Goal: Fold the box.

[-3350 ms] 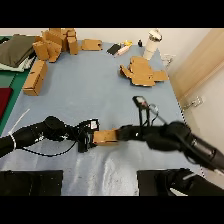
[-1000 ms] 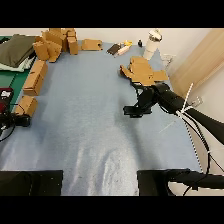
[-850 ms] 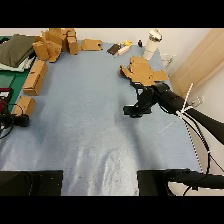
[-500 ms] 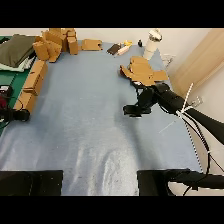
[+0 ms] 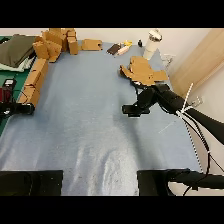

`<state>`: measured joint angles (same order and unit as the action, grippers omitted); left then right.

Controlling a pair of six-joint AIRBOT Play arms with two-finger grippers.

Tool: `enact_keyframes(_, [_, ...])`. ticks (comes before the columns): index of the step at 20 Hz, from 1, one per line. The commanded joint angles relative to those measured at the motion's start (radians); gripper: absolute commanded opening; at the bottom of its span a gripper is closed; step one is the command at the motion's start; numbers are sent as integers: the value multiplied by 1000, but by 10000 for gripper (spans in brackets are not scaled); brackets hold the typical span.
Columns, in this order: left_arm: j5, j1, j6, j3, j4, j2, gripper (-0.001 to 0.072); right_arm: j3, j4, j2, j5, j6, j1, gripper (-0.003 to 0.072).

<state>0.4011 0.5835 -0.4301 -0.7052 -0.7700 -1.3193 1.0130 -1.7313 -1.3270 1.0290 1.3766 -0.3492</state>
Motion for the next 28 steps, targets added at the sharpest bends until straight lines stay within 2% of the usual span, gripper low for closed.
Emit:
enact_keyframes(1, [15, 0, -13, -12, -21, -8, 610, 0, -5, 0, 0, 0, 0, 4])
enact_keyframes(3, [55, 5, -27, -12, -25, 0, 611, 0, -5, 0, 3, 0, 0, 4])
enact_keyframes(5, [96, 20, -103, -13, -111, 29, 612, 0, -5, 0, 13, 0, 0, 4])
enact_keyframes(9, [269, 70, -399, -13, -537, 134, 611, 0, -3, -1, 49, 0, 0, 5])
enact_keyframes(11, [350, 83, -481, -13, -648, 181, 611, 0, -2, -1, 50, 0, 0, 5])
enact_keyframes(13, [370, 78, -483, -13, -610, 201, 625, 0, -1, -1, 50, 0, 0, 5])
enact_keyframes(14, [363, 70, -483, -13, -574, 196, 698, 0, 1, -1, 53, 0, 0, 5])
enact_keyframes(16, [359, 48, -484, -13, -518, 166, 699, 0, 7, -1, 55, 0, 0, 6])
enact_keyframes(18, [381, 19, -513, -13, -513, 143, 699, 0, 20, -1, 54, 0, 0, 109])
enact_keyframes(23, [456, 15, -532, -52, -530, 148, 698, 0, 51, -1, 53, 0, 0, 109])
enact_keyframes(28, [457, 16, -531, -55, -531, 148, 698, 0, 52, -1, 52, 0, 0, 110])
